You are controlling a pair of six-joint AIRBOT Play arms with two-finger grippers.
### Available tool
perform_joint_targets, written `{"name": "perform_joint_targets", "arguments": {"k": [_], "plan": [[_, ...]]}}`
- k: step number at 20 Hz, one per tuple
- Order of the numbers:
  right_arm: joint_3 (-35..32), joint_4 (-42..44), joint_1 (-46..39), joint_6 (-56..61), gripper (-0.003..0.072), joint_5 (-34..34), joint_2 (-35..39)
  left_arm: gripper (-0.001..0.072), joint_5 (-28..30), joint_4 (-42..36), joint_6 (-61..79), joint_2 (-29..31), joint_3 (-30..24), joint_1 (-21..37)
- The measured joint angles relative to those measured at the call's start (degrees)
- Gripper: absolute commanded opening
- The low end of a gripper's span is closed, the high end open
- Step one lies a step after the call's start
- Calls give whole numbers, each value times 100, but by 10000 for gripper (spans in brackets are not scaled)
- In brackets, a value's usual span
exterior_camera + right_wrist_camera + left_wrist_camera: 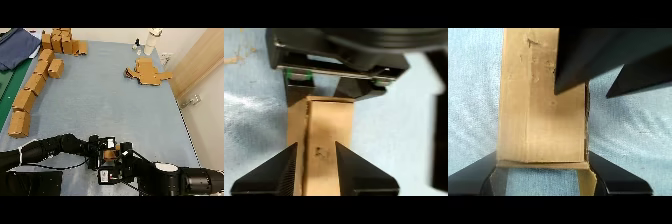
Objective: Fold the box.
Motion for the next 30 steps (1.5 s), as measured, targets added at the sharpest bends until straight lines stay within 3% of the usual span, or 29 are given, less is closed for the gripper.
{"name": "perform_joint_targets", "arguments": {"k": [1, 2, 4, 5, 8, 10, 12, 14, 16, 19, 23, 30], "plan": [[48, 2, 0, 0, 392, -103, 68, 450, 0, 0, 0, 0, 0, 0], [98, 13, 0, 11, 324, -249, 157, 451, 0, 0, 0, 0, 0, 0], [162, 162, 0, 245, 23, -566, 376, 451, 2, 0, 2, 0, 0, 0], [179, 313, 0, 546, 6, -708, 492, 451, 0, 0, 0, 0, 0, 0], [109, 887, 0, 2315, 3, -861, 837, 451, 2, 0, 0, 0, 0, 0], [-199, 1233, 0, 3814, 3, -603, 1099, 451, 2, 0, 0, 0, 0, 0], [-745, 1504, 0, 5379, 3, 304, 1438, 451, 2, 0, 0, 0, 0, 0], [-1460, 1388, -72, 7246, 3, 1729, 1727, 451, 2, 0, 0, 0, 0, 0], [-2031, 743, -271, 9149, 2, 2822, 1888, 451, 2, 0, 0, 0, 0, 0], [-2402, -481, -737, 11081, 2, 3713, 2000, 451, 2, 0, 0, 0, 0, 0], [-2546, -1244, -1314, 12161, 4, 4153, 2037, 451, 2, 0, 0, 0, 0, 0], [-2636, -1558, -1539, 12596, 4, 4406, 1832, 451, -2, 0, 0, 0, 0, 0]]}}
